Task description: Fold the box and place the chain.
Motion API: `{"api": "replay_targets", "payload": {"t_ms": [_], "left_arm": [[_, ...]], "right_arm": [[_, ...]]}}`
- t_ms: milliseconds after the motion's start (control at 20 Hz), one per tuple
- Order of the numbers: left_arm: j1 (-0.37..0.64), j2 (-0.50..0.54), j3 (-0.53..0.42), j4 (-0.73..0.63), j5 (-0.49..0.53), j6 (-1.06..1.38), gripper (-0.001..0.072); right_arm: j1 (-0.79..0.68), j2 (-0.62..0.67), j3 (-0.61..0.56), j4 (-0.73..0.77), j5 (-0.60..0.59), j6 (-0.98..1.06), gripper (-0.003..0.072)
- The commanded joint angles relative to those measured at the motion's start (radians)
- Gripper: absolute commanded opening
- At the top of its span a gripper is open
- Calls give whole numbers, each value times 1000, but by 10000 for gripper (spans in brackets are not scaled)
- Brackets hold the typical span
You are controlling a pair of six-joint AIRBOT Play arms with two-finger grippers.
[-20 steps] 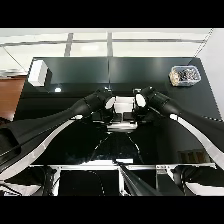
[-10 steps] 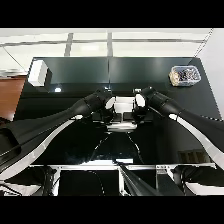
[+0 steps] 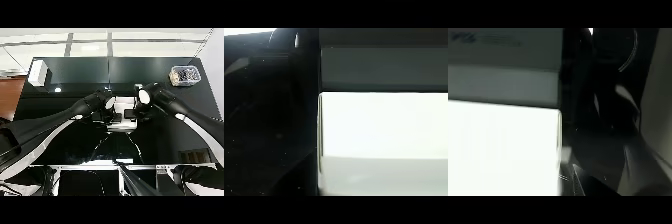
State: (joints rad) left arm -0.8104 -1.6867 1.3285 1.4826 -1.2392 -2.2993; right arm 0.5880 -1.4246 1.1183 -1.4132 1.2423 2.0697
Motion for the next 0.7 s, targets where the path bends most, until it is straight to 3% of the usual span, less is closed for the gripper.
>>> {"api": "replay_targets", "payload": {"t_ms": [0,150,250,300,350,400,450,650], "left_arm": [[10,0,0,0,0,-1,28],[14,0,0,-2,0,-1,28],[15,0,0,-3,0,-1,28],[15,0,0,-3,0,-2,28],[15,0,0,-6,0,-2,28],[15,0,0,-7,0,-2,28],[16,0,0,-7,0,-2,28],[16,0,0,-6,-3,-1,28]], "right_arm": [[-2,127,30,-60,76,-108,334],[-22,302,47,-399,81,-114,333],[-73,359,47,-710,63,-108,333],[-124,361,46,-788,30,-106,333],[-187,360,34,-792,-45,-105,334],[-265,359,9,-764,-150,-102,410],[-341,348,-19,-727,-234,-102,719],[-654,157,7,-347,-428,-92,720]]}}
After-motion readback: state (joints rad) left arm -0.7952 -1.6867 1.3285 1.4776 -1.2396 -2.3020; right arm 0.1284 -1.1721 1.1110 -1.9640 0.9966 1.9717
